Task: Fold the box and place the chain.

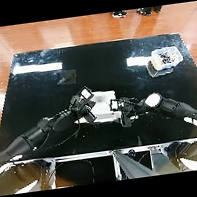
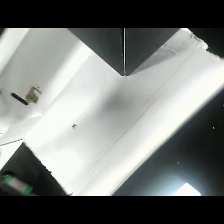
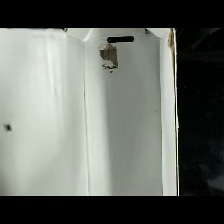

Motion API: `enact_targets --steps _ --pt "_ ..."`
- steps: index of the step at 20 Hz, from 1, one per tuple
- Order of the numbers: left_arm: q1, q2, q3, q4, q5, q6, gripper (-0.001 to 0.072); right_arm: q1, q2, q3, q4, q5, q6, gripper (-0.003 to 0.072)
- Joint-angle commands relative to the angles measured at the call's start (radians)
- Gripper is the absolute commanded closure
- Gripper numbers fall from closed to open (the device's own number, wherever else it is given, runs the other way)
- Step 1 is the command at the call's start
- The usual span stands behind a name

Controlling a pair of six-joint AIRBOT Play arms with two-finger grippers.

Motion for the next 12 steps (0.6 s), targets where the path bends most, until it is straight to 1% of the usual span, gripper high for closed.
enact_targets --steps 1,5,7,8,9,11,12 --pt "-0.002 -0.042 0.000 0.002 -0.013 -0.049 0.0689 0.000 -0.001 0.001 0.000 -0.001 0.000 0.0129" --pt "-0.002 -0.029 0.003 0.007 -0.004 -0.051 0.0689 0.000 -0.001 0.001 0.000 -0.001 0.000 0.0129" --pt "0.002 0.019 0.003 0.025 0.019 -0.051 0.0689 0.000 -0.001 0.001 0.000 -0.001 0.000 0.0129" --pt "0.009 0.057 0.003 0.053 0.049 -0.051 0.0689 0.000 -0.001 0.001 0.000 -0.001 0.000 0.0129" --pt "0.027 0.097 0.003 0.059 0.104 -0.052 0.0689 0.000 -0.001 0.001 0.000 -0.001 0.000 0.0129" --pt "0.101 0.190 0.000 0.092 0.303 -0.052 0.0689 0.000 -0.001 0.001 0.000 -0.001 0.000 0.0130" --pt "0.153 0.233 0.000 0.128 0.428 -0.051 0.0688 0.000 -0.001 0.001 0.000 -0.001 0.000 0.0129"
